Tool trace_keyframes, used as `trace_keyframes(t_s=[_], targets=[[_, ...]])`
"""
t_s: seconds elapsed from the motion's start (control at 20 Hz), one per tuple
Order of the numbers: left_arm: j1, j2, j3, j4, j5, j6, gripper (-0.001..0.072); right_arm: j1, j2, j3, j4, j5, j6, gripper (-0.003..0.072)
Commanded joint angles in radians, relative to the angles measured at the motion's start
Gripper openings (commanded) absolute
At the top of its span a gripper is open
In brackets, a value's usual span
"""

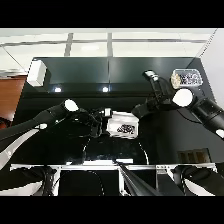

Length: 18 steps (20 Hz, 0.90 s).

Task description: Fold the box and place the chain.

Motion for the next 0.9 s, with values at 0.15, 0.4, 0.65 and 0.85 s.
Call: trace_keyframes(t_s=[0.15, 0.4, 0.65, 0.85], targets=[[0.000, -0.001, 0.000, 0.000, 0.008, -0.002, 0.0392, 0.026, 0.017, 0.034, 0.083, 0.156, -0.577, 0.0703], [0.000, -0.001, 0.000, 0.000, 0.007, -0.002, 0.0393, 0.026, 0.016, -0.053, 0.194, 0.128, -0.744, 0.0703], [0.000, -0.001, 0.000, 0.000, 0.007, -0.002, 0.0394, 0.026, 0.016, -0.106, 0.196, 0.074, -0.788, 0.0702], [0.000, -0.001, 0.000, 0.000, 0.007, -0.002, 0.0394, 0.026, 0.016, -0.106, 0.208, 0.066, -0.801, 0.0461]])
